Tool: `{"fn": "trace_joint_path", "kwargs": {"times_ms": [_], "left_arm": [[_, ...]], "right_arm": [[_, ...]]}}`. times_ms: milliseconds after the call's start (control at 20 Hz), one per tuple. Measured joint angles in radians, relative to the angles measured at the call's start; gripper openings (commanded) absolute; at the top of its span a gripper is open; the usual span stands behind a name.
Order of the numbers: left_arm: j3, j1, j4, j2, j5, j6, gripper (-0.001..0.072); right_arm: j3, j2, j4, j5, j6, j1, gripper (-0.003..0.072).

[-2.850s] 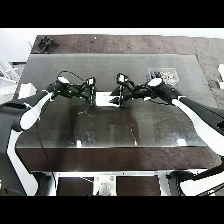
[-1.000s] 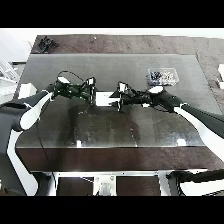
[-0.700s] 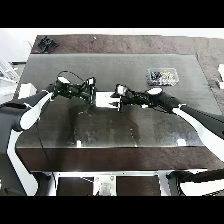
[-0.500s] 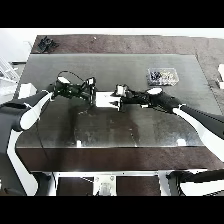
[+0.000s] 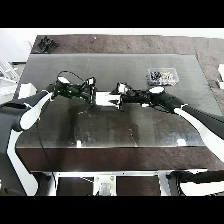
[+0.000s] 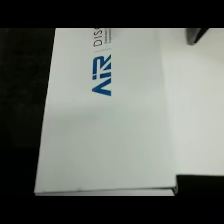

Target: Fold the box and place the chain.

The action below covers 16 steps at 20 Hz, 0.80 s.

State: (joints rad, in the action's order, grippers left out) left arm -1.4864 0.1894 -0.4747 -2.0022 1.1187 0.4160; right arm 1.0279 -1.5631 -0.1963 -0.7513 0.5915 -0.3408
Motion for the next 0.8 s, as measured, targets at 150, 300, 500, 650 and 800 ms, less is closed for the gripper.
{"fn": "trace_joint_path", "kwargs": {"times_ms": [150,300,500,650,800], "left_arm": [[0.000,0.000,0.000,0.000,0.000,0.000,0.0538],[0.000,0.000,0.000,0.000,0.000,0.000,0.0538],[0.000,0.000,0.000,0.000,0.001,0.000,0.0538],[0.000,0.000,0.000,0.000,0.002,-0.001,0.0538],[0.000,-0.001,0.001,0.000,0.003,-0.002,0.0538]], "right_arm": [[-0.008,-0.002,0.002,-0.020,-0.019,0.000,0.0456],[-0.013,-0.020,0.002,-0.019,-0.021,0.000,0.0452],[-0.014,-0.040,0.003,0.020,0.006,0.000,0.0409],[-0.008,-0.044,0.002,0.043,0.037,-0.001,0.0406],[0.009,-0.039,0.002,0.059,0.052,-0.001,0.0397]]}}
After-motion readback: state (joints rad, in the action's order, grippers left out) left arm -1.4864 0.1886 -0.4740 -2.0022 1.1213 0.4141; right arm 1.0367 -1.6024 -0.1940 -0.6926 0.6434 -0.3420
